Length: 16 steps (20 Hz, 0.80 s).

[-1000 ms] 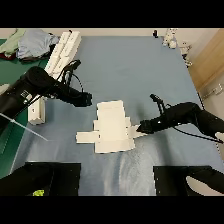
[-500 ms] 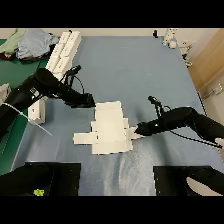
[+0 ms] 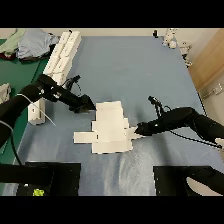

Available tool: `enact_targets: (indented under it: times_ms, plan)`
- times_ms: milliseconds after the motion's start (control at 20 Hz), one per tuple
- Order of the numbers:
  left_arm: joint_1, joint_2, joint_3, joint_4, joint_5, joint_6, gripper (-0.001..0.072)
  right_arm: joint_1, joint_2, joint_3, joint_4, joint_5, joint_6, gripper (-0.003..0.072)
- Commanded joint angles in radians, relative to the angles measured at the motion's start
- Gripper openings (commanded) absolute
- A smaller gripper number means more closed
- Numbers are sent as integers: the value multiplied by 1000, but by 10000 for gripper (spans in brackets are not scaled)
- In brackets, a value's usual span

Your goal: Fold the box.

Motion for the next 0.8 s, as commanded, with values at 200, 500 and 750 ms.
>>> enact_targets:
  times_ms: [200, 500, 750]
  plan:
    - [-35, -172, 28, -91, 37, 97, 519, 1, 0, 0, 1, -19, 0, 0]
    - [-61, -256, 97, -160, -91, 209, 519, 1, 0, 0, 1, -21, 0, 0]
    - [-89, -267, 134, -145, -182, 269, 518, 1, 0, 0, 1, -23, 0, 0]
